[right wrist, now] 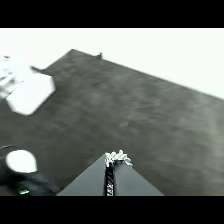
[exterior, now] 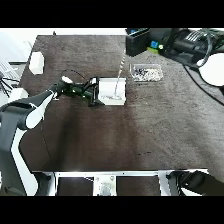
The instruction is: Fold the box and place the chain.
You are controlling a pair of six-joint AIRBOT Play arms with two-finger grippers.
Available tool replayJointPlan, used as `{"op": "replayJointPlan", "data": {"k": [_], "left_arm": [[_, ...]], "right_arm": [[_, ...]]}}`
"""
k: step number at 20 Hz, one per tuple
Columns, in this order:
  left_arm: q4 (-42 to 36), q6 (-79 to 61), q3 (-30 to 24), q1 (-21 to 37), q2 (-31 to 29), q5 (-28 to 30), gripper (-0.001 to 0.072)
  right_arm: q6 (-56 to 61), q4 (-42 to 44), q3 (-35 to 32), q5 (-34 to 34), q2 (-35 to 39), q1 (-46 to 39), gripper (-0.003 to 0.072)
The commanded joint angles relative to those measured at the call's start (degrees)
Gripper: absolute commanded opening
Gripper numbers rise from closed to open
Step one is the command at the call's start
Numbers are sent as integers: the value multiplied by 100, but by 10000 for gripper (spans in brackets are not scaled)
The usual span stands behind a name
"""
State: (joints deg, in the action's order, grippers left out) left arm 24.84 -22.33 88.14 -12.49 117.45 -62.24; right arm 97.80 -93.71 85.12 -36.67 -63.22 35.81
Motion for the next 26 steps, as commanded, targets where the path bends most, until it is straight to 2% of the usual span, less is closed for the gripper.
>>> {"op": "replayJointPlan", "data": {"k": [1,5,14,16,21,26], "left_arm": [[2,-2,4,4,-2,0,290],[2,-2,4,4,-2,0,290],[2,-2,4,4,-2,0,290],[0,-2,4,4,-2,0,290],[0,-2,4,4,-2,-2,290],[2,-2,4,4,-2,0,290]], "right_arm": [[566,-48,-20,22,-166,407,6],[968,-48,-20,433,-678,697,6],[1237,-389,-131,321,-844,481,6],[1344,-389,-297,103,-844,323,6],[1788,-387,-962,225,-1051,221,7],[2079,-382,-1534,859,-2100,184,7]]}}
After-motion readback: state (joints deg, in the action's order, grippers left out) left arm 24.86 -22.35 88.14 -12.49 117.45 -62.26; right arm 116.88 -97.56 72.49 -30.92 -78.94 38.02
